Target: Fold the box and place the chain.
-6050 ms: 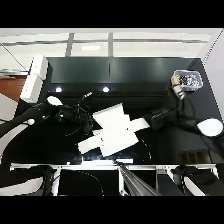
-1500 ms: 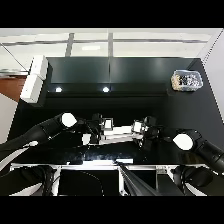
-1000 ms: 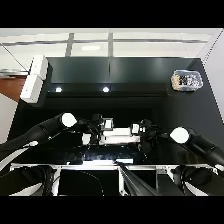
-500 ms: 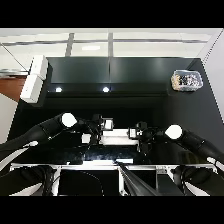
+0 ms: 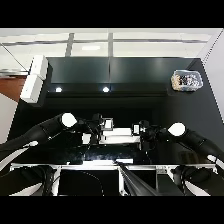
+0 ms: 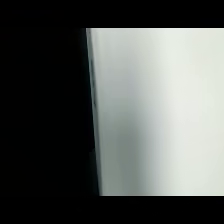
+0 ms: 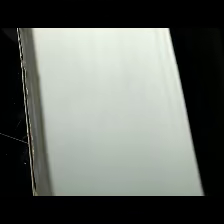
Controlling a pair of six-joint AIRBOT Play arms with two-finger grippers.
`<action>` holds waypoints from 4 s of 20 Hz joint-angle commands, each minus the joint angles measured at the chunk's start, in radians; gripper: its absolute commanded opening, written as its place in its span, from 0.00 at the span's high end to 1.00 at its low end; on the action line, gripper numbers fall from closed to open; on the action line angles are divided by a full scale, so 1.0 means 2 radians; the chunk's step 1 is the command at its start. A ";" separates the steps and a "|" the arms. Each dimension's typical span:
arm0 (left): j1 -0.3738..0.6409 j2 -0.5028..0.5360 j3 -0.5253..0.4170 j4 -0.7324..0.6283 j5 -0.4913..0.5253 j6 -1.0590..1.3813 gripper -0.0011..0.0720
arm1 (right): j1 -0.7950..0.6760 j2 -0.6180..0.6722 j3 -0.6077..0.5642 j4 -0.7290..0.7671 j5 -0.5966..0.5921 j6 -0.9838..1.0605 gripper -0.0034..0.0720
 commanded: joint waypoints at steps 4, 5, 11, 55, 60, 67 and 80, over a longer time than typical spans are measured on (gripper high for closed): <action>0.000 0.000 0.000 0.000 0.000 0.001 0.95 | -0.002 -0.002 -0.011 0.021 0.000 -0.028 0.02; 0.000 0.000 0.000 0.000 0.000 0.000 0.95 | -0.003 -0.002 -0.011 0.022 -0.001 -0.028 0.02; 0.000 0.000 0.000 0.000 0.000 0.000 0.95 | 0.012 -0.003 -0.011 0.012 -0.021 -0.012 0.02; -0.006 0.169 -0.075 -0.104 -0.014 -0.415 0.95 | 0.012 -0.004 -0.011 -0.006 -0.031 0.017 0.25; -0.015 0.144 -0.075 -0.132 0.183 -0.415 0.95 | 0.012 -0.004 -0.011 -0.005 -0.032 0.017 0.25; -0.035 0.066 -0.075 -0.131 0.177 -0.390 0.95 | 0.012 -0.004 -0.012 -0.004 -0.032 0.018 0.25; -0.003 0.150 -0.061 0.072 0.133 -0.391 0.01 | 0.012 -0.004 -0.012 -0.004 -0.034 0.019 0.25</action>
